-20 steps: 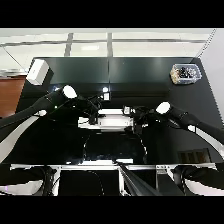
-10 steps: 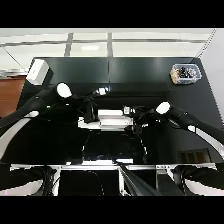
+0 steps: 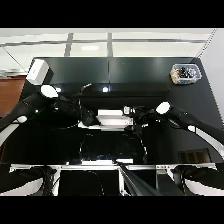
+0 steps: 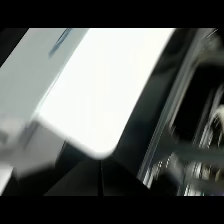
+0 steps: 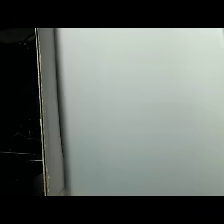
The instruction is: Fold the box and place the chain.
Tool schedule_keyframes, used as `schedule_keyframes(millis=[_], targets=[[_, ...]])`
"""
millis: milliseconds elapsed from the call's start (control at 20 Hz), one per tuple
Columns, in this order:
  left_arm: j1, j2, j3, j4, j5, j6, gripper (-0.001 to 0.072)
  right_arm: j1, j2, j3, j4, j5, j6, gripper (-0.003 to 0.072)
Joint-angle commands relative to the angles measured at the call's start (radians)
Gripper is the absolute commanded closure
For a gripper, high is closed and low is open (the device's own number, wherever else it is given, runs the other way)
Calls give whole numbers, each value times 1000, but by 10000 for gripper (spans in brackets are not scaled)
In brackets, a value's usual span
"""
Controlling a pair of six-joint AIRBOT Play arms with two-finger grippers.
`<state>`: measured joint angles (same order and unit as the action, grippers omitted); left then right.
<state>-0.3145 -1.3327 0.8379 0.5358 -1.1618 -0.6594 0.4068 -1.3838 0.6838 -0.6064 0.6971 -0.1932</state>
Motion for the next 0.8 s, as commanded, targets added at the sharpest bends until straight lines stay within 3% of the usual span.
schedule_keyframes(millis=[0,50,150,300,500,600,750], targets=[[-17,-13,-36,-292,375,115,683,0,0,1,3,-6,2,558],[-18,-16,-36,-286,462,131,683,0,0,1,3,-5,2,558],[-20,-41,-36,-233,499,135,683,0,0,1,3,-5,2,558],[-21,-103,-36,-112,428,127,683,0,0,1,3,-6,2,558],[-19,-178,-36,-87,313,103,683,0,0,1,3,-6,2,558],[9,-162,-28,-49,312,103,685,0,0,1,3,-6,2,558],[95,-50,27,46,268,79,685,0,0,1,3,-5,2,558]])
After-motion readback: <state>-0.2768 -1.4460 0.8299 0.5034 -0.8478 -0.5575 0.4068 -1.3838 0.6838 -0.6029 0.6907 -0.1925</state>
